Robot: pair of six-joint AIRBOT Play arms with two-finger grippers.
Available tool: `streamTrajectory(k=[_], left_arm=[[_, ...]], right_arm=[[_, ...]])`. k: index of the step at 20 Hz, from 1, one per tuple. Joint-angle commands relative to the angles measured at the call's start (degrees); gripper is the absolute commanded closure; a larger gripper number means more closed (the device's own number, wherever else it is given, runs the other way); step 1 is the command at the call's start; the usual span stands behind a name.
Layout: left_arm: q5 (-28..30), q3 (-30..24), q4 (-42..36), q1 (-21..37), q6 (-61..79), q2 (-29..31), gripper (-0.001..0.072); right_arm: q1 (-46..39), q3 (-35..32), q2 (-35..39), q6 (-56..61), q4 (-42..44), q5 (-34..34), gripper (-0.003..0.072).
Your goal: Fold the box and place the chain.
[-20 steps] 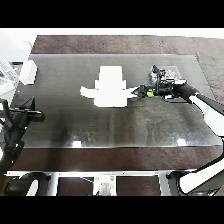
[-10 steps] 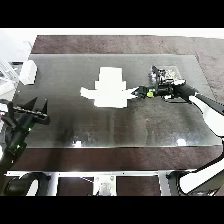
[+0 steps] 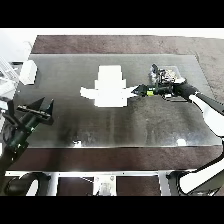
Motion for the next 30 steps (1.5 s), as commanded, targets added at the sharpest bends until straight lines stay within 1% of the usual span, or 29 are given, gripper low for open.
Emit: streamTrajectory(k=[1, 3, 7, 8, 11, 12, 13, 14, 16, 20, 23, 26, 30], left_arm=[[-3.2, 6.8, -0.3, 0.0, -0.7, -10.9, 0.0296], [-8.5, 14.2, 1.1, 0.0, -0.7, -22.1, 0.0296], [-15.0, 28.1, 1.9, 0.0, -2.4, -43.1, 0.0296], [-18.0, 32.4, 4.4, 0.0, -5.9, -48.5, 0.0296], [-30.5, 47.4, 19.0, 0.0, -19.5, -64.3, 0.0296], [-33.0, 51.3, 21.4, 0.0, -20.9, -68.4, 0.0296], [-34.5, 53.6, 21.6, 0.1, -22.0, -71.0, 0.0296], [-34.8, 54.5, 21.1, 0.1, -22.6, -72.0, 0.0296], [-33.0, 55.3, 21.6, -0.3, -22.7, -72.0, 0.0296], [-27.5, 59.8, 29.6, -1.6, -24.3, -72.0, 0.0295], [-27.4, 64.5, 31.4, -2.2, -24.9, -72.6, 0.0286], [-31.3, 71.7, 33.3, -2.2, -28.7, -77.0, 0.0285], [-40.9, 83.4, 33.3, -2.2, -33.9, -86.4, 0.0286]], right_arm=[[0.0, 0.1, 0.0, 0.2, 0.0, 0.0, 0.0685], [0.0, 0.1, 0.0, 0.2, 0.0, 0.1, 0.0685], [0.4, 0.1, 0.0, 0.0, -0.4, 0.5, 0.0685], [0.5, 0.1, -0.1, 0.0, -0.9, 0.7, 0.0685], [0.8, 0.1, -0.1, 0.1, -1.9, 0.9, 0.0685], [0.8, 0.1, -0.1, 0.0, -1.9, 0.9, 0.0685], [0.8, 0.1, -0.1, 0.0, -1.9, 0.9, 0.0685], [0.8, 0.1, -0.1, 0.0, -1.9, 0.9, 0.0685], [0.8, 0.2, -0.1, 0.0, -1.9, 0.8, 0.0685], [0.8, 0.6, -0.1, 0.1, -1.9, 0.8, 0.0684], [0.8, 0.6, -0.1, 0.1, -1.9, 0.9, 0.0685], [0.8, 0.6, -0.1, 0.1, -1.9, 0.9, 0.0684], [0.8, 0.6, -0.1, 0.1, -1.9, 0.9, 0.0684]])
